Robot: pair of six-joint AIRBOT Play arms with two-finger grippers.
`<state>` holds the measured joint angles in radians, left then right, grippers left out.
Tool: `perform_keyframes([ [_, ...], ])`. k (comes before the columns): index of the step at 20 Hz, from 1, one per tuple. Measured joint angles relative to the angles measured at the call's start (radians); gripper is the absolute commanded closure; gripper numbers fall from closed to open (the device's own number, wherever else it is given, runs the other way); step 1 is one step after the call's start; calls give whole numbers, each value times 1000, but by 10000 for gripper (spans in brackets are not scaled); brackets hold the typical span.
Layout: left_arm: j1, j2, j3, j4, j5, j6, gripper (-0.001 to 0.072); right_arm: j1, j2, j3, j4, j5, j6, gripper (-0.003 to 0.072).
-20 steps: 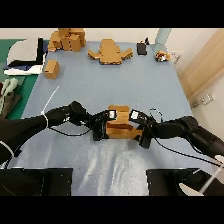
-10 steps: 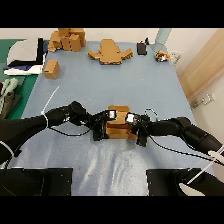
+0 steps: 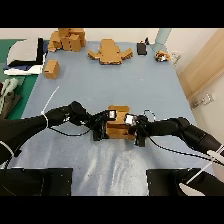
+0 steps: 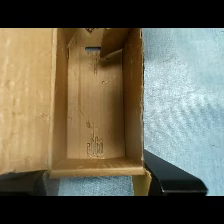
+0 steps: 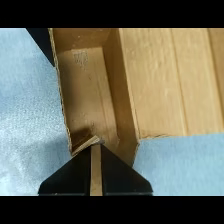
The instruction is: Fold the box.
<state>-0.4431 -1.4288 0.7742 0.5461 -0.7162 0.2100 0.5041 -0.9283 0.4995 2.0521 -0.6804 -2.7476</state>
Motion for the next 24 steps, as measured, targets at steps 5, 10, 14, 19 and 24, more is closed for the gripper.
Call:
perform_keyframes([
  [5,0,0,0,0,0,0,196,0,34,0,-127,-33,150,240],
  [10,0,0,0,0,0,0,196,0,42,0,-222,-8,250,241],
  [14,0,0,0,0,0,0,196,0,18,1,-217,59,208,242],
  [19,0,0,0,0,0,0,196,8,3,3,-60,25,77,436],
  [24,0,0,0,0,0,0,196,24,-18,3,2,36,4,528],
])
